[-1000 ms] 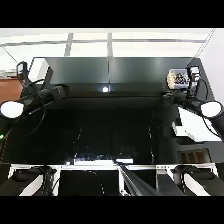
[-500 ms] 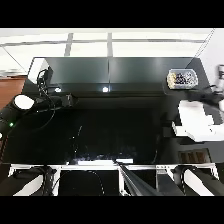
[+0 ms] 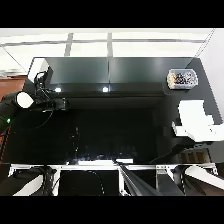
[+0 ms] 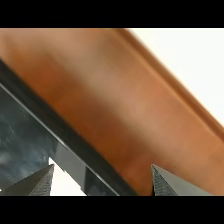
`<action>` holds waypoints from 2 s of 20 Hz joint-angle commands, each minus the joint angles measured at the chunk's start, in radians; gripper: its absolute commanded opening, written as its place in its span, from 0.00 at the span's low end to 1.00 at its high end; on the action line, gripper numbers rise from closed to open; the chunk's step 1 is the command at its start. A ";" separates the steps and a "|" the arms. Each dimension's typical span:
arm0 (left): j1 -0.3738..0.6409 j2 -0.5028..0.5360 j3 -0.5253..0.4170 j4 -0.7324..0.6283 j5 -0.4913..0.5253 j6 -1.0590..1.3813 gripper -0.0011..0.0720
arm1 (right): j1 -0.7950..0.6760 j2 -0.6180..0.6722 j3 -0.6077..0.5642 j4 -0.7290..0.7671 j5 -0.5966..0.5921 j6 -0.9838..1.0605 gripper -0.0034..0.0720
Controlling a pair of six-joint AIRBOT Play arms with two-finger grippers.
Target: Fold the box and place the chain.
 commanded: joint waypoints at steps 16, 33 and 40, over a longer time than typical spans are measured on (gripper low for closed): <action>0.000 0.000 0.003 0.024 -0.034 -0.022 0.98 | 0.005 -0.146 0.021 0.258 0.338 -0.467 0.06; -0.035 -0.057 0.001 -0.267 0.009 0.088 0.98 | 0.593 0.365 -0.717 1.312 -0.051 -0.801 0.06; -0.053 -0.303 0.003 -1.158 -0.056 0.820 0.98 | 0.931 0.365 -0.741 1.336 -0.262 -0.800 0.06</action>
